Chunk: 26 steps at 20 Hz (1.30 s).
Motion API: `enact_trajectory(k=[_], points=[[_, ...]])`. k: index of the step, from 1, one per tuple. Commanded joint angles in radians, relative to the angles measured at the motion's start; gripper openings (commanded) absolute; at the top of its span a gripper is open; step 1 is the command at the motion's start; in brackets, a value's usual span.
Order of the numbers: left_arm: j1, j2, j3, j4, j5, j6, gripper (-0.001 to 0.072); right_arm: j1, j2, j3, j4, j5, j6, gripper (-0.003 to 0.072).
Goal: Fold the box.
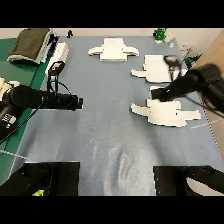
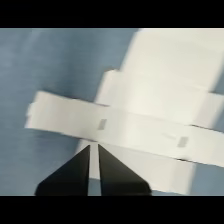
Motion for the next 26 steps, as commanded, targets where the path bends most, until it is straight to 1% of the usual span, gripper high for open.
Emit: enact_trajectory(k=[1, 2, 4, 5, 6, 7, 8, 10, 11, 13, 15, 16, 18, 20, 23, 26], points=[[0.000, -0.004, 0.000, -0.008, 0.018, -0.002, 0.0439, -0.259, -0.007, 0.128, -0.319, -0.235, -0.027, 0.0180], [0.001, -0.009, 0.000, -0.014, 0.036, -0.015, 0.0595, -0.369, -0.020, 0.122, -0.260, -0.238, -0.074, 0.0181], [0.001, -0.018, 0.000, -0.031, 0.055, -0.021, 0.0592, -0.602, -0.077, 0.120, -0.006, -0.231, -0.222, 0.0181], [0.000, -0.019, 0.000, -0.038, 0.058, -0.021, 0.0592, -0.711, -0.111, 0.120, 0.128, -0.208, -0.301, 0.0275], [0.001, -0.019, 0.000, -0.049, 0.061, -0.026, 0.0592, -0.797, -0.143, 0.120, 0.227, -0.182, -0.355, 0.0426], [0.001, -0.019, 0.000, -0.055, 0.065, -0.026, 0.0592, -0.877, -0.182, 0.120, 0.299, -0.143, -0.399, 0.0454], [0.001, -0.019, 0.000, -0.055, 0.071, -0.025, 0.0592, -0.940, -0.220, 0.124, 0.337, -0.121, -0.404, 0.0453], [0.000, -0.019, 0.000, -0.057, 0.074, -0.027, 0.0592, -1.048, -0.326, 0.141, 0.382, -0.146, -0.459, 0.0445], [0.001, -0.019, 0.000, -0.072, 0.077, -0.027, 0.0592, -1.084, -0.378, 0.151, 0.420, -0.181, -0.513, 0.0445], [0.001, -0.019, 0.000, -0.087, 0.099, -0.027, 0.0592, -1.141, -0.473, 0.178, 0.573, -0.266, -0.613, 0.0445], [0.000, -0.019, 0.000, -0.089, 0.110, -0.027, 0.0592, -1.176, -0.532, 0.203, 0.716, -0.326, -0.684, 0.0445], [0.001, -0.019, 0.000, -0.092, 0.110, -0.027, 0.0592, -1.183, -0.549, 0.207, 0.743, -0.340, -0.714, 0.0441], [0.001, -0.019, 0.000, -0.092, 0.112, -0.027, 0.0592, -1.184, -0.575, 0.207, 0.760, -0.351, -0.744, 0.0395], [0.001, -0.019, 0.000, -0.092, 0.112, -0.027, 0.0592, -1.184, -0.610, 0.207, 0.783, -0.360, -0.752, 0.0395], [0.001, -0.019, 0.000, -0.097, 0.111, -0.027, 0.0592, -1.183, -0.660, 0.206, 0.805, -0.406, -0.753, 0.0395], [0.001, -0.019, 0.000, -0.103, 0.110, -0.027, 0.0592, -1.181, -0.679, 0.205, 0.804, -0.407, -0.761, 0.0395]])
